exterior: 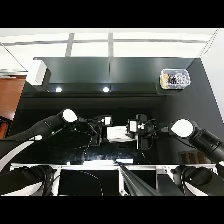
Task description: Fold the box and place the chain.
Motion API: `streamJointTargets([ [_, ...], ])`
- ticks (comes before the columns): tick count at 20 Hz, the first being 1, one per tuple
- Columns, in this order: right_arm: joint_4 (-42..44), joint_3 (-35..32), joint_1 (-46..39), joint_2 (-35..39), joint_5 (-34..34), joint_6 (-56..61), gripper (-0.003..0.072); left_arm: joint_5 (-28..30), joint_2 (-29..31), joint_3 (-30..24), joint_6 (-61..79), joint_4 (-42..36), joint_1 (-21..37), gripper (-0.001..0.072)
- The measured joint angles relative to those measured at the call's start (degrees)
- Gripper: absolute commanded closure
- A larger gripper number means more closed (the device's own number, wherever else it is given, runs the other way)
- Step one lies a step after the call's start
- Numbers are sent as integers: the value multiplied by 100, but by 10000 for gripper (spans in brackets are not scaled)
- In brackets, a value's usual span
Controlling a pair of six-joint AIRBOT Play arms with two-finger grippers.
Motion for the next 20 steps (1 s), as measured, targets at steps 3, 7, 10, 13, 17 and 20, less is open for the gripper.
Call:
streamJointTargets([
  [3, 0, 0, 0, 0, 0, 0, 557, -2, 0, 0, 0, 0, 0, 303],
  [7, -15, 2, 0, 0, -4, -2, 557, -2, 0, 0, 2, 0, 0, 303],
  [10, -31, 4, 0, 0, -11, -2, 557, -2, 0, 0, 2, 0, 0, 303],
  [13, -37, 4, 0, 0, -11, 0, 557, -2, 0, 0, 0, 0, 0, 303],
  [17, -103, -7, 0, 2, -15, 72, 557, -2, 0, 0, 2, -2, 0, 303],
  [20, -170, -13, 0, 0, -15, 138, 557, -2, 0, 0, -2, -4, 0, 303],
])
